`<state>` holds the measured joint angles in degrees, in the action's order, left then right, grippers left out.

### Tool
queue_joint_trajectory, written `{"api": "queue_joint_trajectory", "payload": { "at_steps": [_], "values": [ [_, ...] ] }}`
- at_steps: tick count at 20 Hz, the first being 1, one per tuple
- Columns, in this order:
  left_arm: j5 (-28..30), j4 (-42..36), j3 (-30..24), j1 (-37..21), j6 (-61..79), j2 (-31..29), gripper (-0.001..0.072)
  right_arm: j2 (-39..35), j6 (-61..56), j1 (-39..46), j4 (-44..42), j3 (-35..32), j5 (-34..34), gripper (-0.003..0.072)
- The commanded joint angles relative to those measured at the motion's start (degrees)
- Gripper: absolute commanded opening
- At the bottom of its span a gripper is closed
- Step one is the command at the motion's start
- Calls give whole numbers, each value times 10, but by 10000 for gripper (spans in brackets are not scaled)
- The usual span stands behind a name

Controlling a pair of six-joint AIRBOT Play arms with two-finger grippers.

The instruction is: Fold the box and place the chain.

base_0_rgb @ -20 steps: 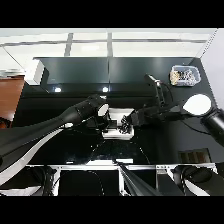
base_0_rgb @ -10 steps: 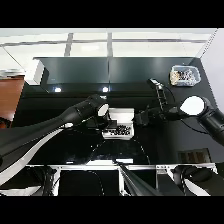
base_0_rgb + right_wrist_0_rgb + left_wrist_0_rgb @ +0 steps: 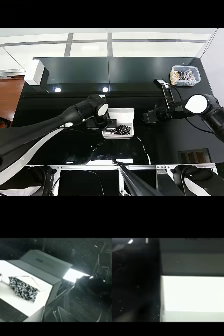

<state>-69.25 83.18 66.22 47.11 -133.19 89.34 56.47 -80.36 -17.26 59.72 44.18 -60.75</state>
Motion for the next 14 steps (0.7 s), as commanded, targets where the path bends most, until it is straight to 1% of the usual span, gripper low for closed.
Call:
{"api": "queue_joint_trajectory", "payload": {
  "at_steps": [1, 3, 6, 7, 8, 9, 11, 12, 13, 14],
  "values": [
    [3, 9, 1, 6, -14, -21, 590, 0, 7, 2, 5, 0, 2, 201],
    [3, 49, 4, 6, -9, -63, 590, 0, 7, 2, 5, 0, 7, 202],
    [-32, 128, -6, 8, 33, -152, 590, 0, 7, 2, 5, 0, 10, 201],
    [-42, 160, -21, 8, 39, -183, 590, 0, 7, 2, 5, 0, 10, 201],
    [-46, 200, -49, 2, 38, -217, 589, 0, 7, 2, 5, 0, 10, 201],
    [-43, 219, -84, -12, 37, -247, 590, 0, 7, 2, 5, 0, 10, 202],
    [-9, 203, -172, -71, 28, -297, 589, 0, 7, 2, 5, 0, 11, 201],
    [31, 174, -222, -110, 31, -316, 589, 0, 7, 2, 5, 0, 10, 202],
    [81, 127, -266, -150, 53, -328, 589, 0, 7, 2, 5, 0, 10, 201],
    [146, 46, -307, -195, 114, -335, 589, 0, 5, 2, 3, 0, 10, 201]
  ]
}}
